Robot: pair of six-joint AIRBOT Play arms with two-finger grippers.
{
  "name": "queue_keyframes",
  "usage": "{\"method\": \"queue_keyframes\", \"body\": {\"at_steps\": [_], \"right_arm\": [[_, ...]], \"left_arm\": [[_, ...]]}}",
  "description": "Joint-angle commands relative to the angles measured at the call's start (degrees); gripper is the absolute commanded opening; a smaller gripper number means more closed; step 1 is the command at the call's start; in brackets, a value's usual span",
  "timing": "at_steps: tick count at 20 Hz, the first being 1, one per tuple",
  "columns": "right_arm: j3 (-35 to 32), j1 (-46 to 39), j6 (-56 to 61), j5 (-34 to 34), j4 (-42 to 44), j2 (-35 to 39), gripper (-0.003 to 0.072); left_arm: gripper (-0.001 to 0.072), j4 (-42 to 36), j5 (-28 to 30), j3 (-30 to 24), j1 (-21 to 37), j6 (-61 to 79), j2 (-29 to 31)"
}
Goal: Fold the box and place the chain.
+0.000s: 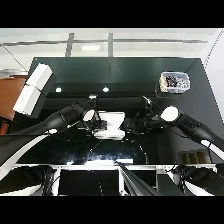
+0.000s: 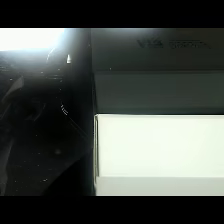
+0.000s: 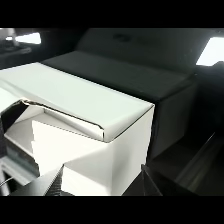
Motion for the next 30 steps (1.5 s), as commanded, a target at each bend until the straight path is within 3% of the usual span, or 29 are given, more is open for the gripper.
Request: {"method": "queue_keyframes", "body": {"at_steps": [1, 2, 3, 12, 13, 18, 30], "right_arm": [[0.70, 3.41, 6.14, -3.41, -5.33, -0.52, 0.0525], [1.27, 4.15, 7.58, -3.41, -6.93, -1.01, 0.0524], [2.03, 4.92, 8.44, -3.45, -8.20, -1.55, 0.0462], [11.50, 11.63, 23.21, 1.57, -26.60, -7.10, 0.0457], [12.66, 12.50, 23.91, 2.27, -28.17, -8.07, 0.0359], [16.26, 15.72, 29.81, 5.35, -34.64, -11.26, 0.0359], [16.31, 15.98, 31.30, 8.00, -36.63, -11.65, 0.0355]], "left_arm": [[0.0031, 0.04, 0.07, -0.04, 0.02, 0.00, 0.02], [0.0031, 0.02, 0.07, -0.04, 0.02, 0.00, 0.02], [0.0031, 0.00, 0.04, -0.04, 0.02, 0.00, 0.02], [0.0031, 0.04, -0.02, -0.04, 0.02, 0.00, 0.02], [0.0031, 0.02, -0.02, -0.04, 0.02, 0.00, 0.02], [0.0031, 0.02, -0.07, -0.04, 0.02, 0.00, 0.02], [0.0031, 0.02, 0.02, -0.04, 0.04, -0.02, 0.02]]}}
